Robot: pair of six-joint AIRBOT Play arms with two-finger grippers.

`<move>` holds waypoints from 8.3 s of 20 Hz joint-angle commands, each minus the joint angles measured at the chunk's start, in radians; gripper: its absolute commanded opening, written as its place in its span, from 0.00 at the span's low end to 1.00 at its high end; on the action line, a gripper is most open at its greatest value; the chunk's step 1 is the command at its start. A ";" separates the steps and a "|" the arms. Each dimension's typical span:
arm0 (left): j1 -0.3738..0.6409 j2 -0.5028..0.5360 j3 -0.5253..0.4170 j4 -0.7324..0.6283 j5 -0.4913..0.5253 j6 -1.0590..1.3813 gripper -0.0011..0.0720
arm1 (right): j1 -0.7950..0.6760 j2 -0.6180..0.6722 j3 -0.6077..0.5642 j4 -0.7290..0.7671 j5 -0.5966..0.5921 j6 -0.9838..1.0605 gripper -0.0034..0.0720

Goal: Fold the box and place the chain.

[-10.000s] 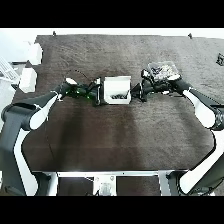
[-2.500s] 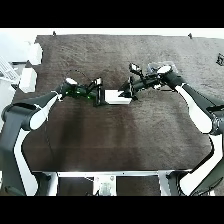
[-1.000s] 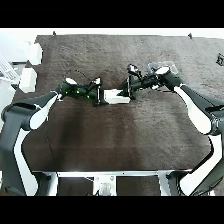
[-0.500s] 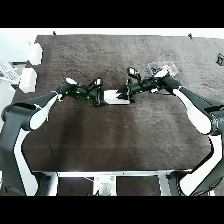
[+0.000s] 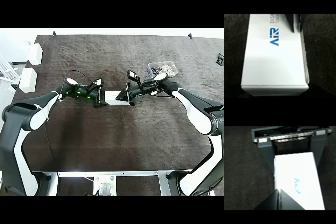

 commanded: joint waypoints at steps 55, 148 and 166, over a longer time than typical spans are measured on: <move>0.001 0.001 0.001 -0.002 0.006 -0.002 0.74 | -0.098 0.766 -0.376 0.087 -0.254 0.414 0.06; 0.651 0.456 -0.451 0.443 0.820 -0.933 1.00 | -0.181 1.009 -0.798 0.088 -0.293 0.491 0.86; 0.659 0.475 -0.451 0.546 0.657 -1.035 1.00 | -0.182 1.009 -0.798 0.087 -0.300 0.491 0.86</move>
